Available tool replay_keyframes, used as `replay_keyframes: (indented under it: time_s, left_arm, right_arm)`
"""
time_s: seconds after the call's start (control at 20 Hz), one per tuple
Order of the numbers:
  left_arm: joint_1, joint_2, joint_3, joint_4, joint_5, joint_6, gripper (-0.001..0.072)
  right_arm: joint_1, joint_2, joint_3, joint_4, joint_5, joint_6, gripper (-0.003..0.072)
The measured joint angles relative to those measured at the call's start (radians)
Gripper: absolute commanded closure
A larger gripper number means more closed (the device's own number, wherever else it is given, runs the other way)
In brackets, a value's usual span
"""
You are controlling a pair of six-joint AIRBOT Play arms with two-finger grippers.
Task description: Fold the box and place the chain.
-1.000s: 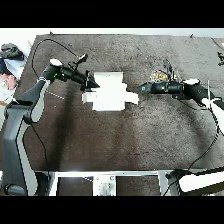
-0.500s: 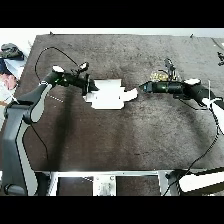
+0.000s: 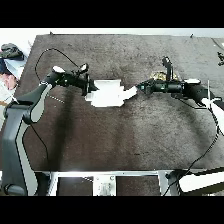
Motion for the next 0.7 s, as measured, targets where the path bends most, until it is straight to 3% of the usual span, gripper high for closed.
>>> replay_keyframes:
  time_s: [0.05,0.1,0.35,0.7]
  left_arm:
    - [0.000,0.000,0.000,0.004,0.000,0.001,0.0697]
    - [0.000,0.000,0.000,0.008,0.000,0.001,0.0697]
    - [0.000,0.000,0.000,0.018,0.004,0.001,0.0697]
    - [0.000,0.000,0.000,0.019,0.008,0.001,0.0697]
  right_arm:
    - [0.010,0.000,0.000,0.010,0.019,-0.052,0.0081]
    - [0.022,0.000,0.000,0.017,0.034,-0.103,-0.0018]
    - [0.128,0.000,0.000,-0.046,0.049,-0.288,-0.0020]
    - [0.292,0.000,0.000,-0.308,-0.089,-0.348,-0.0028]
